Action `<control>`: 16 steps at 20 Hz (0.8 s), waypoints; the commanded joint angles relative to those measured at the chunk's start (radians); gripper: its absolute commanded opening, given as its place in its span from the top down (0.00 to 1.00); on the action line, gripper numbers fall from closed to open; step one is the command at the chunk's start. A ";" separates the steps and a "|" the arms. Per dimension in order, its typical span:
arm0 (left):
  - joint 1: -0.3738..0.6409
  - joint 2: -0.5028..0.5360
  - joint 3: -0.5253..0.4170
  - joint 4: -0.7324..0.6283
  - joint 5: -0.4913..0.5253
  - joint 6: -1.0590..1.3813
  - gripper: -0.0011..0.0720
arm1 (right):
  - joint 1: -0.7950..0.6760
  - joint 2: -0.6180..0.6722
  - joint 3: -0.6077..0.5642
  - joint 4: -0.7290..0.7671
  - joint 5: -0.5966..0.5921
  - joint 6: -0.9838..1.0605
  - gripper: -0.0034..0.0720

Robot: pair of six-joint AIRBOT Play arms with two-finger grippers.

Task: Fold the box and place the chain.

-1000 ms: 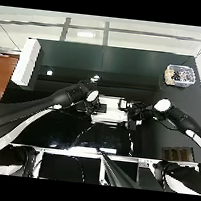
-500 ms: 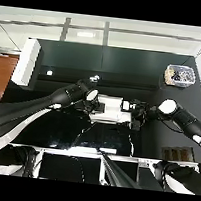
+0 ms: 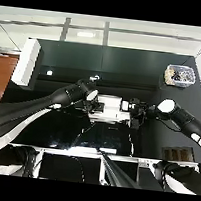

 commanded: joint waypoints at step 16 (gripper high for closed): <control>0.000 0.000 0.001 0.009 0.004 0.000 0.94 | 0.000 -0.069 -0.002 0.290 0.028 -0.006 0.73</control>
